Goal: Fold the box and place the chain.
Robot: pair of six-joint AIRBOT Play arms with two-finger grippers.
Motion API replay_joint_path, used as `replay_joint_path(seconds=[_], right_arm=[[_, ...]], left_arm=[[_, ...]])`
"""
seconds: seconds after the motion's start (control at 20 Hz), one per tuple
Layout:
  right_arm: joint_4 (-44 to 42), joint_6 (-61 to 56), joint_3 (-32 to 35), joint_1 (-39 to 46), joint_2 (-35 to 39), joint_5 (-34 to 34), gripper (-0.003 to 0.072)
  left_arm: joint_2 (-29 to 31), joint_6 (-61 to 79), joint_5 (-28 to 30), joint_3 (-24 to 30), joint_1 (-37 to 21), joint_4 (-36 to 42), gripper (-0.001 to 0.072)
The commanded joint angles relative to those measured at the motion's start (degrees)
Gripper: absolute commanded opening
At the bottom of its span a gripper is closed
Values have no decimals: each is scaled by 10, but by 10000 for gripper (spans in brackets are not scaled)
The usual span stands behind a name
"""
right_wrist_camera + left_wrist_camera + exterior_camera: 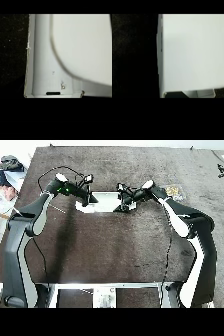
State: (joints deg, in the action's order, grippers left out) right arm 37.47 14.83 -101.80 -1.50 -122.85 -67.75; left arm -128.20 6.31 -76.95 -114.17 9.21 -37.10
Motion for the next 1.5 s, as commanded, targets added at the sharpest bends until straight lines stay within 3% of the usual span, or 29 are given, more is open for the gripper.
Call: replay_joint_path(seconds=[0.0,0.6,0.65,0.7,0.75,1.05,1.1,1.25,1.3,1.35,1.4,1.45], right_arm=[[-2,-1,0,0,0,0,274],[-2,-1,0,0,0,0,274],[-2,-1,0,0,0,0,274],[-2,-1,0,0,0,0,274],[-2,-1,0,0,0,0,274],[-2,-1,0,0,0,0,274],[-2,-1,0,0,0,0,274],[-2,-1,0,0,0,0,274],[-2,-1,0,0,0,0,274],[-2,-1,0,0,0,0,274],[-2,-1,0,0,0,0,274],[-2,-1,0,0,0,0,274]], left_arm=[[0,0,0,0,0,2,11],[0,1,-2,0,0,12,13],[0,2,-4,0,0,16,87],[0,0,1,0,0,23,283],[0,0,0,0,0,24,312],[11,-35,-30,-1,-27,28,332],[15,-46,-39,-3,-37,28,522],[45,-62,-69,-3,-68,28,537],[58,-70,-82,-3,-78,28,536],[70,-83,-92,-3,-86,28,458],[81,-97,-104,-3,-90,28,129],[93,-105,-126,-4,-93,30,8]])
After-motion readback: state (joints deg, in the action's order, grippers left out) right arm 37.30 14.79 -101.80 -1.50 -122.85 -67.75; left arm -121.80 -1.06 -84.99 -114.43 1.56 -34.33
